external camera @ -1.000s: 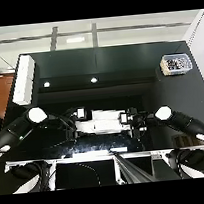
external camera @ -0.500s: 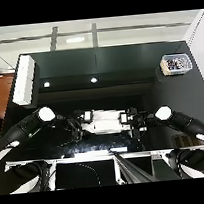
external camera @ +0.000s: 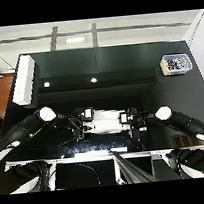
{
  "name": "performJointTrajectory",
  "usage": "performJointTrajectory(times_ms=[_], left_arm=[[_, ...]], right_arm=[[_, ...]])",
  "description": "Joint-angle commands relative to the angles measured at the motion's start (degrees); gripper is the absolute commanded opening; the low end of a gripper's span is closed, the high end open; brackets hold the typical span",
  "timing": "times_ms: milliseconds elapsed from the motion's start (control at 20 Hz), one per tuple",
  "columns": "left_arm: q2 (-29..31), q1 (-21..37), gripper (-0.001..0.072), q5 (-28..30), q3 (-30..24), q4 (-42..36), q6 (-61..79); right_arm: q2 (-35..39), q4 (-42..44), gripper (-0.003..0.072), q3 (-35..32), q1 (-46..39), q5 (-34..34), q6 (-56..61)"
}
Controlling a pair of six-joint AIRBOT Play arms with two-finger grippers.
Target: Fold the box and place the chain.
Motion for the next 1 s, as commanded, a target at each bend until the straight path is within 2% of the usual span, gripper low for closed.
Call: performJointTrajectory(times_ms=[0, 200, 400, 750, 850, 900, 950], left_arm=[[0.0, -1.9, 0.0333, 0.7, 0.1, -1.9, 0.0], [0.0, -4.1, 0.0331, 3.4, 0.0, -2.8, -0.3], [-0.2, -4.5, 0.0331, 3.5, 0.0, -6.2, -0.3], [-0.7, -4.5, 0.0335, 3.4, -0.1, -6.1, -0.3], [-0.7, -4.5, 0.0480, 3.4, 0.0, -6.1, -0.2], [-0.7, -4.5, 0.0483, 3.3, 0.0, -6.1, -0.2], [-0.7, -4.5, 0.0419, 3.3, 0.0, -6.1, -0.2]], right_arm=[[0.0, 0.0, 0.0423, 0.0, 0.0, 0.0, 0.0], [0.0, 0.0, 0.0423, 0.0, 0.0, 0.0, 0.0], [0.0, 0.0, 0.0424, 0.0, 0.0, 0.0, 0.0], [0.0, 0.0, 0.0424, 0.0, 0.0, 0.0, 0.0], [0.0, 0.0, 0.0424, 0.0, 0.0, 0.0, 0.0], [0.0, 0.0, 0.0424, 0.0, 0.0, 0.0, 0.0], [0.0, 0.0, 0.0423, 0.0, 0.0, 0.0, 0.0]])
